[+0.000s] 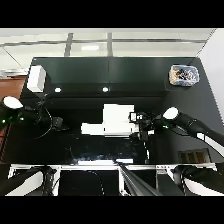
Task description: Fold the box and place the chain.
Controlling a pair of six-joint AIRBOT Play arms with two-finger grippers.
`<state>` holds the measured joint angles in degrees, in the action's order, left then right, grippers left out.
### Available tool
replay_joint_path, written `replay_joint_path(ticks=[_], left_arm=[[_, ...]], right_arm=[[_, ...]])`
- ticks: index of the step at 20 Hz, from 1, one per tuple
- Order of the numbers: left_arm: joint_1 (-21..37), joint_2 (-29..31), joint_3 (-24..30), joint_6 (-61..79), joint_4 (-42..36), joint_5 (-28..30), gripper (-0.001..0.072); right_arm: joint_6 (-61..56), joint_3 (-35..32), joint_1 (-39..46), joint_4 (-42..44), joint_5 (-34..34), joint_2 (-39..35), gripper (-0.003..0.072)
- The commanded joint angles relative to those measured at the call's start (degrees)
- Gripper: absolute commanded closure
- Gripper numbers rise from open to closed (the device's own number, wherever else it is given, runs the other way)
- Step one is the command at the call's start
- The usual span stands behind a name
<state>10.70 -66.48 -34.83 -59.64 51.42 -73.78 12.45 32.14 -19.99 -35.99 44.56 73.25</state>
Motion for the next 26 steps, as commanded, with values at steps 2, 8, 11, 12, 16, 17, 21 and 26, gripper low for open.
replay_joint_path(ticks=[2, 8, 11, 12, 16, 17, 21, 26], left_arm=[[2.8, -3.5, 5.7, -5.8, -14.5, 1.7, 0.0678], [-5.1, -13.9, 3.8, -2.0, -18.4, 4.8, 0.0678], [-9.4, -16.4, 1.4, -2.0, -18.4, 6.6, 0.0678], [-10.8, -17.0, 0.4, -1.7, -18.5, 6.4, 0.0678], [-15.7, -20.2, -3.8, 6.3, -21.6, -0.9, 0.0678], [-16.8, -20.9, -4.7, 7.3, -22.2, -1.7, 0.0678], [-18.7, -22.1, -6.8, 11.0, -25.6, -2.6, 0.0678], [-19.1, -22.2, -7.1, 9.8, -29.2, -4.8, 0.0097]], right_arm=[[0.0, 0.0, 0.0, 0.0, 0.0, 0.0, 0.0257], [0.0, 0.0, 0.0, 0.0, 0.0, 0.0, 0.0258], [0.0, 0.0, 0.0, 0.0, 0.0, 0.0, 0.0257], [0.0, 0.0, 0.0, 0.0, 0.0, 0.0, 0.0257], [0.0, 0.0, 0.0, 0.0, 0.0, 0.0, 0.0258], [0.0, 0.0, 0.0, 0.0, 0.0, 0.0, 0.0257], [0.0, 0.0, 0.0, 0.0, 0.0, 0.0, 0.0257], [0.0, 0.0, 0.0, 0.0, 0.0, 0.0, 0.0257]])
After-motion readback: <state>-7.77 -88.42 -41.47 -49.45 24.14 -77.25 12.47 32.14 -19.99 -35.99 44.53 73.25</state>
